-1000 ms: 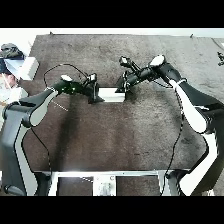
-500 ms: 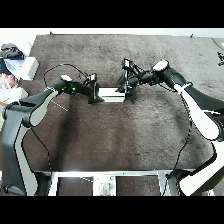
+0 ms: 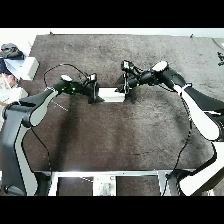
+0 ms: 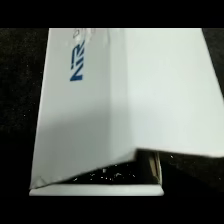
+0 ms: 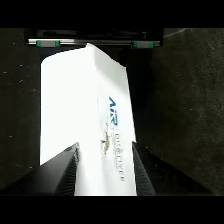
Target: Fold the box and place the chain.
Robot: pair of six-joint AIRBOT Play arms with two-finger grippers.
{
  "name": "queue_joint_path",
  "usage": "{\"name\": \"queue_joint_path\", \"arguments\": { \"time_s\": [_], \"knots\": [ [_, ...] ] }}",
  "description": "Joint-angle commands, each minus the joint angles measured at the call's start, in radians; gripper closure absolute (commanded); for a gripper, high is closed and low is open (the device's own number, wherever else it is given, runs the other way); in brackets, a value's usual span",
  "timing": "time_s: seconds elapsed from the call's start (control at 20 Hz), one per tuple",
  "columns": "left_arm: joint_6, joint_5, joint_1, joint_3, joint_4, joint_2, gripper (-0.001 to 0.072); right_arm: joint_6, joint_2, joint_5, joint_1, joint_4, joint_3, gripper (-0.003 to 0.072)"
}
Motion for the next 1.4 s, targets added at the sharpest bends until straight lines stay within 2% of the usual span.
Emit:
{"name": "queue_joint_path", "arguments": {
  "time_s": [0.0,0.15,0.35,0.55,0.6,0.65,0.85,1.35],
  "knots": [
    [0.0,0.0,0.0,0.0,0.0,0.0,0.0426,-0.003,-0.002,0.031,0.002,0.0,0.0,0.0312],
    [0.0,0.0,0.0,0.0,0.0,0.0,0.0425,-0.003,-0.019,0.026,0.011,0.0,0.0,0.0312],
    [0.0,0.0,0.0,0.0,0.0,0.0,0.0426,-0.003,-0.027,-0.063,0.017,-0.006,0.0,0.0312],
    [0.0,0.0,0.0,0.0,0.0,0.0,0.0425,-0.003,-0.011,-0.094,0.017,-0.006,0.0,0.0323],
    [0.0,0.0,0.0,0.0,0.0,0.0,0.0425,-0.004,-0.008,-0.09,0.018,-0.006,0.0,0.0462],
    [0.0,0.0,0.0,0.0,0.0,0.0,0.0425,-0.004,-0.006,-0.086,0.019,-0.006,0.0,0.0514],
    [0.0,0.0,0.0,0.0,0.0,0.0,0.0425,-0.003,-0.007,-0.04,0.021,-0.053,0.0,0.0516],
    [0.0,0.0,0.0,0.0,0.0,0.0,0.0425,-0.003,-0.02,-0.028,0.04,-0.1,-0.006,0.0516]
  ]
}}
